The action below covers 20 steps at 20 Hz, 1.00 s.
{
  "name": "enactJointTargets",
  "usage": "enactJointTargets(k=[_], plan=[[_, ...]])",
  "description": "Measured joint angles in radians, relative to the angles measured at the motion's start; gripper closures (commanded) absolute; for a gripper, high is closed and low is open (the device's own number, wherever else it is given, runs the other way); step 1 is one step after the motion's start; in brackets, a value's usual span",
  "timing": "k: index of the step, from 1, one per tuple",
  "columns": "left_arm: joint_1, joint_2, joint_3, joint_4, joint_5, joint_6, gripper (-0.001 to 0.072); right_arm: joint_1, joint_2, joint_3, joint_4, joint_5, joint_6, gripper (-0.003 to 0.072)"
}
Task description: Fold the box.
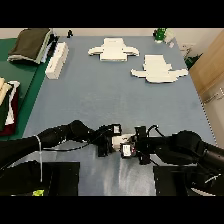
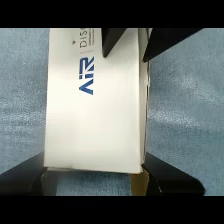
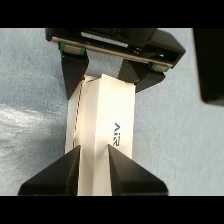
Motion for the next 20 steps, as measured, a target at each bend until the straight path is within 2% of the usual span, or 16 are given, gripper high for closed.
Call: enactJointTargets(k=[2,5,6,7,8,10,12,16,20], plan=[[0.000,0.000,0.000,-0.003,0.000,-0.002,0.0285,0.001,0.012,0.000,0.004,-0.009,0.000,0.0310],[0.000,0.000,0.000,-0.003,0.000,-0.003,0.0285,0.001,0.052,0.001,0.006,-0.002,0.017,0.0312],[0.000,0.000,0.000,-0.003,0.000,-0.003,0.0285,0.001,0.067,0.001,0.005,-0.001,0.033,0.0361],[0.000,0.000,0.000,-0.003,0.000,-0.003,0.0285,-0.002,0.081,0.002,0.005,0.002,0.060,0.0576],[0.000,0.000,0.000,-0.003,0.000,-0.002,0.0285,-0.002,0.091,0.001,0.005,0.003,0.097,0.0682],[0.000,0.000,0.000,-0.002,0.000,-0.002,0.0285,-0.003,0.102,-0.006,0.005,0.022,0.193,0.0683],[0.000,0.000,0.000,-0.002,0.000,-0.002,0.0285,-0.003,0.109,-0.026,0.005,0.089,0.324,0.0684],[0.000,0.000,0.000,-0.002,0.000,-0.001,0.0285,-0.003,0.115,-0.139,0.008,0.339,0.580,0.0683],[0.000,0.000,0.000,-0.002,0.000,-0.002,0.0285,0.007,0.117,-0.262,0.041,0.551,0.706,0.0683]])
